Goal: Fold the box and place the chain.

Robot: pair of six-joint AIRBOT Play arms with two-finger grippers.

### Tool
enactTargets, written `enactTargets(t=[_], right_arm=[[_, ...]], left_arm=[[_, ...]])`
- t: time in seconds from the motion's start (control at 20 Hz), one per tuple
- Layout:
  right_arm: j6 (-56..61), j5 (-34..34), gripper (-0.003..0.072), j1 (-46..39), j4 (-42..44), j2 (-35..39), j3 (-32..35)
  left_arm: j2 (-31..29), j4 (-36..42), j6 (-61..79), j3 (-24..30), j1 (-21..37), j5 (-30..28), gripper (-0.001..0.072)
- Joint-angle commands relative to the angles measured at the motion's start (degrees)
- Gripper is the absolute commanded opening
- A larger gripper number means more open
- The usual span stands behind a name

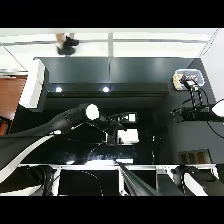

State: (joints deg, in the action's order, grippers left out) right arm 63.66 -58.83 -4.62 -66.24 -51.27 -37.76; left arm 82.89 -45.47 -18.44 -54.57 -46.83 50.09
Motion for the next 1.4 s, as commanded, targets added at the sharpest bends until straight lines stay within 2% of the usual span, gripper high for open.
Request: enactTargets(t=[0.0,0.25,0.3,0.35,0.4,0.45,0.6,0.7,1.0,1.15,1.35], right_arm=[[0.0,0.0,0.0009,0.0,0.0,0.0,0.0],[0.0,0.0,0.0010,0.0,0.0,0.0,0.0],[0.0,0.0,0.0010,0.0,0.0,0.0,0.0],[0.0,0.0,0.0009,0.0,0.0,0.0,0.0],[0.0,0.0,0.0010,0.0,0.0,0.0,0.0],[0.0,0.0,0.0009,0.0,0.0,0.0,0.0],[0.0,-0.1,0.0009,0.0,0.0,0.0,0.0],[0.0,-0.5,0.0010,0.0,0.0,0.0,0.0],[0.0,-0.5,0.0010,0.0,0.0,0.0,0.0],[0.0,-0.5,0.0009,0.0,0.0,0.0,0.0],[0.0,-0.5,0.0010,0.0,0.0,0.0,0.0]], left_arm=[[1.0,-1.3,0.0,0.0,-1.5,-3.0,0.0715],[2.2,-9.8,-3.2,-0.1,-5.0,-7.5,0.0712],[2.0,-10.6,-5.6,-0.4,-5.3,-8.0,0.0687],[2.0,-10.8,-8.0,-1.0,-5.2,-7.5,0.0588],[1.9,-11.5,-10.7,-1.7,-4.7,-6.3,0.0356],[1.9,-12.1,-12.2,-2.4,-4.1,-4.4,0.0278],[0.8,-12.8,-18.9,-3.4,0.3,2.1,0.0277],[-1.0,-14.1,-28.1,-3.3,5.0,7.1,0.0277],[-10.3,-34.1,-52.6,-2.0,21.8,20.9,0.0277],[-16.8,-37.0,-54.5,0.9,33.1,25.6,0.0277],[-25.1,-39.6,-54.9,6.9,53.1,25.7,0.0277]])
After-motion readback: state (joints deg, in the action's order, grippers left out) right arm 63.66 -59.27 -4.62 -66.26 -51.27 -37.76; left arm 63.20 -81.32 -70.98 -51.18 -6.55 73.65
